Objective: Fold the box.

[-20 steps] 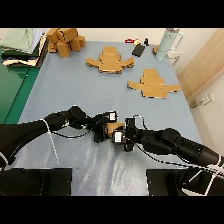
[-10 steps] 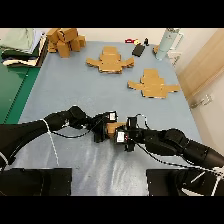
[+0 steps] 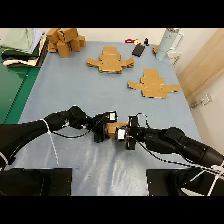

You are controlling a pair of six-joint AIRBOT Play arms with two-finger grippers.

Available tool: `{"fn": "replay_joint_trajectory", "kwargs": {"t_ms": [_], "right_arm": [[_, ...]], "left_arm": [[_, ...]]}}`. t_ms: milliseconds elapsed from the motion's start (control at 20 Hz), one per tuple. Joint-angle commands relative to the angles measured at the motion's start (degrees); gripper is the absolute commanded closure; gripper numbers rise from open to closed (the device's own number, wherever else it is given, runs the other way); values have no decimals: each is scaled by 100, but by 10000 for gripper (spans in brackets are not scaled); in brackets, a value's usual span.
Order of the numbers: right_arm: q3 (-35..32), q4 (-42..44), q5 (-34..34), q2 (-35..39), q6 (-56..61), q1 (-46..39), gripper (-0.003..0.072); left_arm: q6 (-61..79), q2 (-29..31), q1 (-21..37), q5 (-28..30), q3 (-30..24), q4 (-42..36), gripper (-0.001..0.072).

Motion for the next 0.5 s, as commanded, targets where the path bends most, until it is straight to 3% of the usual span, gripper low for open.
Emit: {"fn": "replay_joint_trajectory", "kwargs": {"t_ms": [0, 450], "right_arm": [[-11, 118, -153, -66, 0, 24, 680], [-17, 157, -173, -280, 0, 24, 681]], "left_arm": [[0, 0, 2, 0, -2, 2, 223], [2, 0, 2, 0, -2, 2, 223]]}}
